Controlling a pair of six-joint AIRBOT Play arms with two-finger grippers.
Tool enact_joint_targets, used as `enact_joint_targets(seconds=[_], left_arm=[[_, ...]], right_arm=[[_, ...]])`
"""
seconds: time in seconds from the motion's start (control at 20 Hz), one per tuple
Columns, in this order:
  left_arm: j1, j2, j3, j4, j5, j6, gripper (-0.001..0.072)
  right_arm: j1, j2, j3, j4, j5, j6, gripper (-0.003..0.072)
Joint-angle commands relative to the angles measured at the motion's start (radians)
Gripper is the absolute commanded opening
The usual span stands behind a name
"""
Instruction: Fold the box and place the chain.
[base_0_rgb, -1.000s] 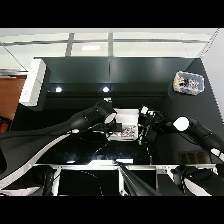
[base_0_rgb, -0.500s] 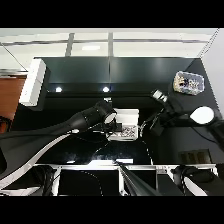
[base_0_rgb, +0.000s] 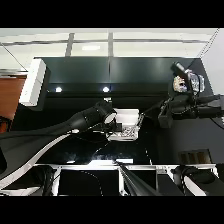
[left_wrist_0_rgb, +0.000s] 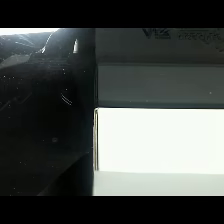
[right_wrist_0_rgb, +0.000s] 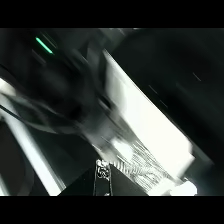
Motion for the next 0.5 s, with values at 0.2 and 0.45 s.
enact_joint_targets(seconds=[0.2,0.45], left_arm=[[0.001,0.0,0.001,0.001,0.004,0.0,0.003],[0.001,0.0,0.001,0.001,0.011,0.0,0.0031]], right_arm=[[0.075,-0.013,0.011,-0.117,-0.054,0.19,0.029],[0.022,-0.006,0.046,-0.216,-0.038,0.192,0.0288]])
